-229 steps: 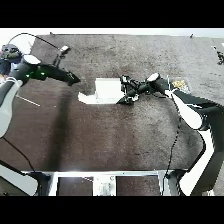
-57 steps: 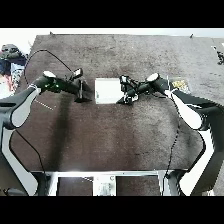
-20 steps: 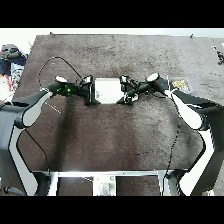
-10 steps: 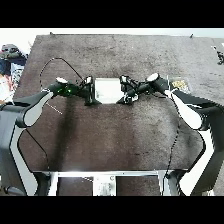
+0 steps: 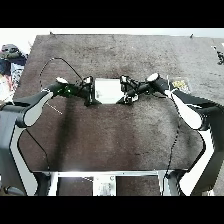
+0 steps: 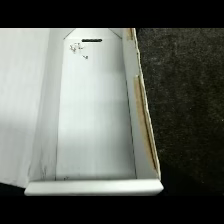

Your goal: Fold the box and place the chain.

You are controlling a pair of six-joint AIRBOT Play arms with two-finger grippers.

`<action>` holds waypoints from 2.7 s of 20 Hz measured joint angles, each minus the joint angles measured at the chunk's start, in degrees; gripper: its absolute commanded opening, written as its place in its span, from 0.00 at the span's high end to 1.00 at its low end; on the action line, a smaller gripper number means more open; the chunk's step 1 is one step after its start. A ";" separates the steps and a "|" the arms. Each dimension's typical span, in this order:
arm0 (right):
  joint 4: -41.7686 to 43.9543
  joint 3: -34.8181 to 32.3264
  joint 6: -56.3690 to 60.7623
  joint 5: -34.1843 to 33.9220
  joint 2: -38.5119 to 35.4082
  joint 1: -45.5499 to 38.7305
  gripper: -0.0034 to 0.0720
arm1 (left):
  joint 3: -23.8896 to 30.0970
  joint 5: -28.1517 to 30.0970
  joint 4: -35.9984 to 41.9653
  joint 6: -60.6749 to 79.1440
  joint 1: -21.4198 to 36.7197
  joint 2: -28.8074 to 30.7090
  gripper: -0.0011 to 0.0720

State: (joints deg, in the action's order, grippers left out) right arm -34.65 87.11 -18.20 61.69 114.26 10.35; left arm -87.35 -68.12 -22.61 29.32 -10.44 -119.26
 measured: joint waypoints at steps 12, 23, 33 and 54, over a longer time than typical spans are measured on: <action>-0.04 -0.02 -0.07 -0.02 0.00 0.00 0.42 | 0.00 -0.24 -0.85 -0.79 0.00 0.02 0.58; -0.02 -0.02 -0.04 -0.04 0.00 0.00 0.42 | 0.00 -0.24 -0.98 -0.81 0.00 0.02 0.58; 0.13 -0.02 -0.07 -0.04 0.00 0.00 0.02 | -0.02 -0.24 -0.94 -0.81 0.00 0.02 0.58; -11.45 -0.02 13.25 1.84 -10.67 -3.34 0.94 | -0.02 -0.26 -0.96 -0.81 0.00 0.02 0.58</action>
State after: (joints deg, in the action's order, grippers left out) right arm -46.11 87.09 -4.95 63.53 103.59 7.01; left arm -87.37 -68.38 -23.57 28.51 -10.44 -119.24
